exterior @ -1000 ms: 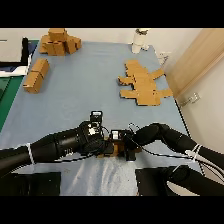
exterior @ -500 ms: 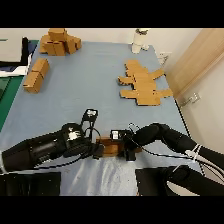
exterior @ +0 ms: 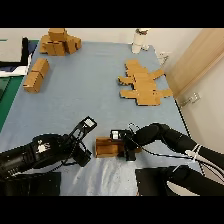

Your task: Fold the box.

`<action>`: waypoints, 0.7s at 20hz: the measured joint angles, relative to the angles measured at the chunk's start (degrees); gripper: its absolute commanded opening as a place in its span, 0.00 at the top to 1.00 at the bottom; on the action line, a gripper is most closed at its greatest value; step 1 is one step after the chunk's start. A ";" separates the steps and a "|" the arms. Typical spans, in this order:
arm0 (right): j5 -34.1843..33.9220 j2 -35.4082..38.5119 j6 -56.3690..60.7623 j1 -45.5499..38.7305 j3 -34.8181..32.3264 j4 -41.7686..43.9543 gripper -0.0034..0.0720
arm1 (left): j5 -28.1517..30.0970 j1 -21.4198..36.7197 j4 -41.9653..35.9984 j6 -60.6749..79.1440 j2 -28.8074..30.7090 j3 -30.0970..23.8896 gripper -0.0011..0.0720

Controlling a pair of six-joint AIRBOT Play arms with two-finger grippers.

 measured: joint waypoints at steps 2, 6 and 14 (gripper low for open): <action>0.00 0.00 0.00 -0.02 0.00 0.00 0.29 | 3.13 2.64 -2.27 8.87 -2.08 -0.79 0.19; 0.00 0.00 -0.02 -0.02 0.02 0.00 0.30 | 8.48 7.28 -12.07 32.04 -5.99 -1.38 0.19; 0.00 0.00 -0.02 0.00 0.00 0.00 0.30 | 6.08 20.57 -45.81 86.18 -8.94 -2.47 0.17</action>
